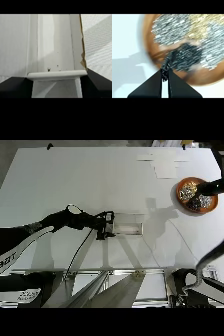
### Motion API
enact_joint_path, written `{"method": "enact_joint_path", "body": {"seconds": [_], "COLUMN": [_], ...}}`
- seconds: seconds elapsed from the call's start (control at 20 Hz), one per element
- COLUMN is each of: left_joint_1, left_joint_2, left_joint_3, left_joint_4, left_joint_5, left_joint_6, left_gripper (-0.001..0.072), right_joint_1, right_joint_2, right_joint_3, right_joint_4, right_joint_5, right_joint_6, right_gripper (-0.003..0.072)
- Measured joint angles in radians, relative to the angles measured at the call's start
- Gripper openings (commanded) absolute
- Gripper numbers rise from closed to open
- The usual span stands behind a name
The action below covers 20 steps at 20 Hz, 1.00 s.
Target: Fold the box and place the chain.
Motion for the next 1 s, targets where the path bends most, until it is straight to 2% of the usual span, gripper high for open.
{"method": "enact_joint_path", "body": {"seconds": [0.25,0.5,0.7,1.0], "left_joint_1": [0.000,0.000,0.000,0.000], "left_joint_2": [0.000,0.000,0.000,0.000], "left_joint_3": [0.000,0.000,0.000,0.000], "left_joint_4": [0.000,0.000,0.000,0.000], "left_joint_5": [0.000,0.000,0.000,0.000], "left_joint_6": [0.000,0.000,0.000,0.000], "left_gripper": [0.0253,0.0253,0.0253,0.0253], "right_joint_1": [0.000,0.031,0.202,0.446], "right_joint_2": [0.019,0.029,0.091,0.178], "right_joint_3": [0.000,-0.006,-0.088,-0.188], "right_joint_4": [0.235,0.381,0.419,0.344], "right_joint_5": [0.224,0.413,0.439,0.365], "right_joint_6": [-0.041,-0.058,-0.082,-0.079], "right_gripper": [0.0019,0.0019,0.0019,0.0019]}}
